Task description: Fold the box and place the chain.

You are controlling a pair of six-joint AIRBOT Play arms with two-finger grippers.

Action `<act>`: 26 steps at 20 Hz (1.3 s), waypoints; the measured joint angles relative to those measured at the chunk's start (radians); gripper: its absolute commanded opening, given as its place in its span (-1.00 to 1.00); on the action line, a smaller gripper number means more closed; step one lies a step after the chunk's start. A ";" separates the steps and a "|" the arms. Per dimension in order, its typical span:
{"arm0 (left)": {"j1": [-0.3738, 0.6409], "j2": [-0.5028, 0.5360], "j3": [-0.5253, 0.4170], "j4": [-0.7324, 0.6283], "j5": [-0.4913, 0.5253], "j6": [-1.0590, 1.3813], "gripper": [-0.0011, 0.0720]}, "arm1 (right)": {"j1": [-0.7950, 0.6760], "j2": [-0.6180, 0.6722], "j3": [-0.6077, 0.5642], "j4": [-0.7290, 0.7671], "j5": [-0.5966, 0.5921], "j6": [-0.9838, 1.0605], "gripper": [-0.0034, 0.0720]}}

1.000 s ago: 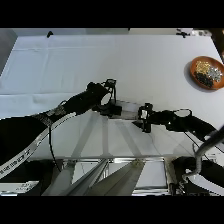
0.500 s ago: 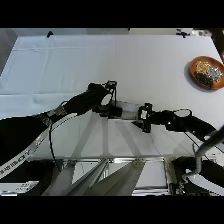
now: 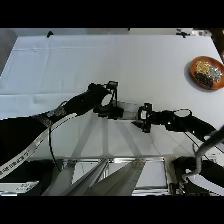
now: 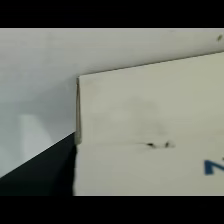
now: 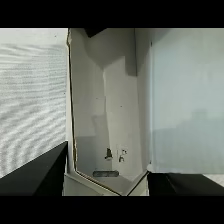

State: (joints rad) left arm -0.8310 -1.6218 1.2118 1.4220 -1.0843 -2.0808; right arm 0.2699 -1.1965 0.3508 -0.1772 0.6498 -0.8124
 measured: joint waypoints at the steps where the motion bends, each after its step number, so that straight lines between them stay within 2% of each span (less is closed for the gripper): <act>1: 0.001 0.008 0.000 0.006 -0.008 0.003 0.23 | 0.000 0.000 0.000 0.000 0.000 0.000 -0.01; 5: 0.016 0.061 0.000 0.007 -0.024 0.022 0.24 | 0.000 0.000 0.000 0.001 0.000 0.000 -0.01; 6: 0.022 0.080 0.000 0.007 -0.042 0.037 0.31 | 0.000 0.000 0.000 0.001 0.001 0.001 -0.01; 10: 0.078 0.181 0.000 0.007 -0.160 0.170 0.31 | 0.000 0.000 0.000 0.001 0.001 0.002 -0.01; 15: 0.249 0.411 0.000 0.006 -0.358 0.478 0.30 | 0.000 0.000 0.000 0.001 0.001 0.003 -0.01; 17: 0.306 0.513 0.000 -0.009 -0.388 0.620 0.33 | 0.000 0.000 0.000 0.001 0.001 0.003 -0.01; 18: 0.322 0.556 0.000 -0.014 -0.398 0.688 0.45 | 0.000 0.000 0.000 0.001 0.001 0.003 -0.01; 19: 0.333 0.597 0.000 -0.023 -0.414 0.759 0.47 | 0.000 0.000 0.000 0.001 0.001 0.003 -0.01; 20: 0.335 0.629 0.000 -0.040 -0.434 0.827 0.60 | 0.000 0.000 0.000 0.001 0.001 0.003 -0.01; 21: 0.331 0.652 0.000 -0.059 -0.459 0.885 0.63 | 0.000 0.000 0.000 0.001 0.001 0.003 -0.01; 24: 0.272 0.690 0.000 -0.095 -0.534 0.989 0.62 | 0.000 0.000 0.000 0.001 0.001 0.003 -0.01; 26: 0.197 0.699 0.000 -0.106 -0.547 1.014 0.62 | 0.000 0.000 0.000 0.001 0.001 0.003 -0.01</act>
State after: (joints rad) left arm -0.6342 -0.9230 1.2114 1.3159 -1.6318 -1.0668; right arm 0.2699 -1.1965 0.3508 -0.1761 0.6510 -0.8097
